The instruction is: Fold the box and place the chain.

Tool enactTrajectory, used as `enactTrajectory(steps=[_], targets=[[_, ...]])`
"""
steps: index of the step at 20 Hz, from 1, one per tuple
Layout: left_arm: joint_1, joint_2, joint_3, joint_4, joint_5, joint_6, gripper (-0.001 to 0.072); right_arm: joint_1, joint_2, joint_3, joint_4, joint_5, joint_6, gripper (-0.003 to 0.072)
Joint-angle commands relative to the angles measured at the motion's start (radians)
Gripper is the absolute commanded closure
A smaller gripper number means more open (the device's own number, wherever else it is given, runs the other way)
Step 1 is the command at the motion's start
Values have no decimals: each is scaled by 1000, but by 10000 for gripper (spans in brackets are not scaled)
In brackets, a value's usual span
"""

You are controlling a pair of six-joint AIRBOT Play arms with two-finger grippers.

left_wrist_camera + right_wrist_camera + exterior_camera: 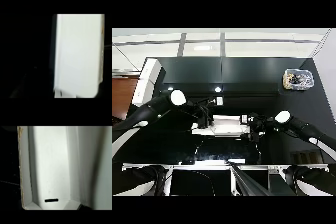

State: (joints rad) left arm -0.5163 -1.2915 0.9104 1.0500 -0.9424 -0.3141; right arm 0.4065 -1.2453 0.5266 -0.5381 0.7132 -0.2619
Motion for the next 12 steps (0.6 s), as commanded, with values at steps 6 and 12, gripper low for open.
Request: enactTrajectory(steps=[6, 12], targets=[[1, 93, -10, 67, -338, -429, 677, 1, -1, 1, -2, 2, 0, 195], [1, 58, -127, -566, 100, -340, 678, 1, -1, 1, -2, 2, 0, 196]])
